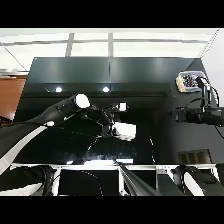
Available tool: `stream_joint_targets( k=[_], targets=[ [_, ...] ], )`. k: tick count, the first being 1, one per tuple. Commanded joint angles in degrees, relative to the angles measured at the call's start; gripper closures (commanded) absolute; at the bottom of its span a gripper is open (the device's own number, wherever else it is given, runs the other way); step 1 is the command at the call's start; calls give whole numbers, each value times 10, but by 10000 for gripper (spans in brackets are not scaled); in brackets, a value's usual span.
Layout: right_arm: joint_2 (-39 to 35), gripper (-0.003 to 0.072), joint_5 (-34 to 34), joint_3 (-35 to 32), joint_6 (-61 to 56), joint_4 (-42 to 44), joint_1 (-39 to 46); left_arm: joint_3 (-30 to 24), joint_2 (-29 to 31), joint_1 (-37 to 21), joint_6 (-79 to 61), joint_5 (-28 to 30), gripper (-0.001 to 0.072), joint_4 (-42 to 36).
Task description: Fold the box and place the chain.
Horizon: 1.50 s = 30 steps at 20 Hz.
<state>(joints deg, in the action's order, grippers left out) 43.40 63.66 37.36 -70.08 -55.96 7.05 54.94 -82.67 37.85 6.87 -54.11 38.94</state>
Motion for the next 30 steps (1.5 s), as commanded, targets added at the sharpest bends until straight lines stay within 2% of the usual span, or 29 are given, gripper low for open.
stream_joint_targets(
  k=[1,6,11,15,16,17,18,19,22,25,27,30],
  targets=[
    [0,677,-7,0,0,1,0,0,-4,0,0,1,1,1],
    [0,677,-9,0,0,16,0,0,-12,19,0,8,-1,29],
    [0,677,-9,0,0,16,0,0,-32,49,0,68,-1,55],
    [0,677,-9,0,0,15,0,1,-39,81,17,104,13,122],
    [0,677,-9,0,0,15,0,1,-37,82,32,103,84,134],
    [0,677,-9,0,0,15,0,1,-32,79,59,103,297,157],
    [0,677,-9,0,0,15,0,1,-24,71,101,102,445,189],
    [0,677,-10,0,0,15,0,2,-14,57,153,100,446,221],
    [0,677,-12,0,0,15,0,13,17,-41,328,71,444,346],
    [0,677,-13,0,0,16,0,40,27,-200,430,72,443,416],
    [0,677,-13,0,-1,22,0,83,14,-314,466,71,442,416],
    [0,677,-13,0,-3,40,0,199,-50,-456,541,68,439,416]
  ],
)
